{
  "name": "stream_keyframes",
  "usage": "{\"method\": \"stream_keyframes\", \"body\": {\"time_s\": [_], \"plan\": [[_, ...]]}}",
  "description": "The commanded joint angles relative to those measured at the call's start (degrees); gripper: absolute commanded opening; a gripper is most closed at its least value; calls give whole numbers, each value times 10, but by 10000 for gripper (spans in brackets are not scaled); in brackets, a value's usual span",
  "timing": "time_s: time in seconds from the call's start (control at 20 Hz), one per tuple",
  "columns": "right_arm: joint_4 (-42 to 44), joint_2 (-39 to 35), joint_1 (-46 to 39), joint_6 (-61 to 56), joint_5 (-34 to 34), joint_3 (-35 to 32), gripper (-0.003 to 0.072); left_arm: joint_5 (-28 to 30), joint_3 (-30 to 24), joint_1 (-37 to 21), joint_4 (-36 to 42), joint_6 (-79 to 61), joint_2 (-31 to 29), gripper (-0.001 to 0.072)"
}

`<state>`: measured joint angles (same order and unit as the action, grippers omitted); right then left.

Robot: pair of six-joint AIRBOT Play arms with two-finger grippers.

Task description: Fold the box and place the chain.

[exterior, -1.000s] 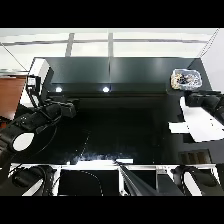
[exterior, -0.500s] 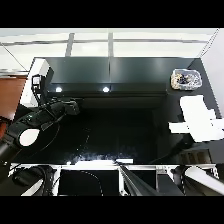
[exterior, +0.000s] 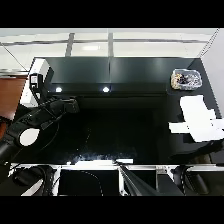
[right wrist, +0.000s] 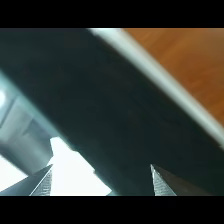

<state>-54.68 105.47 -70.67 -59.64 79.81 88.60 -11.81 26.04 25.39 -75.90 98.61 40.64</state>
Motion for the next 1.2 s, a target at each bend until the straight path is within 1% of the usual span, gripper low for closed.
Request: {"method": "stream_keyframes", "body": {"time_s": [0.0, 0.15, 0.25, 0.3, 0.35, 0.45, 0.6, 0.7, 0.75, 0.8, 0.95, 1.15], "plan": [[51, 46, 19, 47, 85, 28, 720, 14, 0, 0, 1, 0, 0, 703], [59, 45, 33, 46, 116, 28, 720, 12, 0, 0, 1, 0, 0, 703], [54, 42, 42, 38, 116, 28, 716, 12, 0, 0, 1, 0, 0, 702], [45, 41, 49, 38, 115, 25, 565, 12, 0, 0, 1, 0, 0, 702], [43, 41, 54, 38, 114, 23, 484, 12, 0, 0, 1, 0, 0, 702], [38, 41, 61, 38, 115, 21, 483, 12, 0, 0, 1, 0, 0, 702], [8, 39, 70, 37, 111, 16, 481, 12, 0, 0, 1, 0, 0, 702], [6, 32, 72, 38, 113, 11, 185, 13, 0, 0, 1, 0, 0, 702], [5, 28, 73, 39, 113, 11, 143, 12, 0, 0, 2, 0, 0, 703], [5, 21, 73, 50, 113, 9, 11, 12, 0, 0, 2, 0, 0, 702], [15, -17, 73, 60, 106, -21, 15, 12, 0, 0, 1, 0, 0, 702], [61, -91, 85, 74, 89, -128, 15, 12, 0, 0, 1, 0, 0, 703]]}}
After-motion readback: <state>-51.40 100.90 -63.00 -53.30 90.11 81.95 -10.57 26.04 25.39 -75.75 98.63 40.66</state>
